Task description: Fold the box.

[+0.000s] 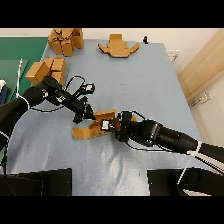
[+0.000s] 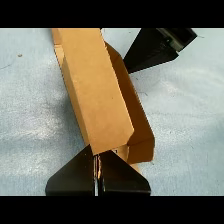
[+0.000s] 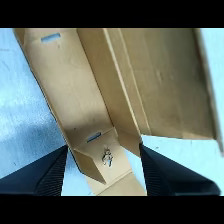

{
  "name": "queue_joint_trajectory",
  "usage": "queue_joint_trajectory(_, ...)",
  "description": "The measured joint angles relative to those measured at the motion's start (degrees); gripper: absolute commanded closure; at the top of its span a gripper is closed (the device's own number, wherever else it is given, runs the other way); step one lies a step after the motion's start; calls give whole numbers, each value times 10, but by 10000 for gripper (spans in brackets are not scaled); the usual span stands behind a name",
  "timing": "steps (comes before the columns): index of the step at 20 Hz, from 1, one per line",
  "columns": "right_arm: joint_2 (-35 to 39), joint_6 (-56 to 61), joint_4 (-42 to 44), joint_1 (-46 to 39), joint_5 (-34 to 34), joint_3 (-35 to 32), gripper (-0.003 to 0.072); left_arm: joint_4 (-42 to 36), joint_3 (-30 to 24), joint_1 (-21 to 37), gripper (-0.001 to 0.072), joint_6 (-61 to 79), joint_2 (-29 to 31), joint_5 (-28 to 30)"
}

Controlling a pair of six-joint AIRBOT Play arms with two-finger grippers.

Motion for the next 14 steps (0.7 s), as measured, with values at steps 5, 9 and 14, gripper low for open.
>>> queue_joint_trajectory(5,-3,-31,-10,0,10,6,-23,1,0,0,696,0,0,-1)
queue_joint_trajectory(9,-4,-38,-17,0,1,16,-22,1,0,0,696,0,0,0)
queue_joint_trajectory(14,-28,-59,37,-10,-3,19,-6,1,0,0,696,0,0,0)
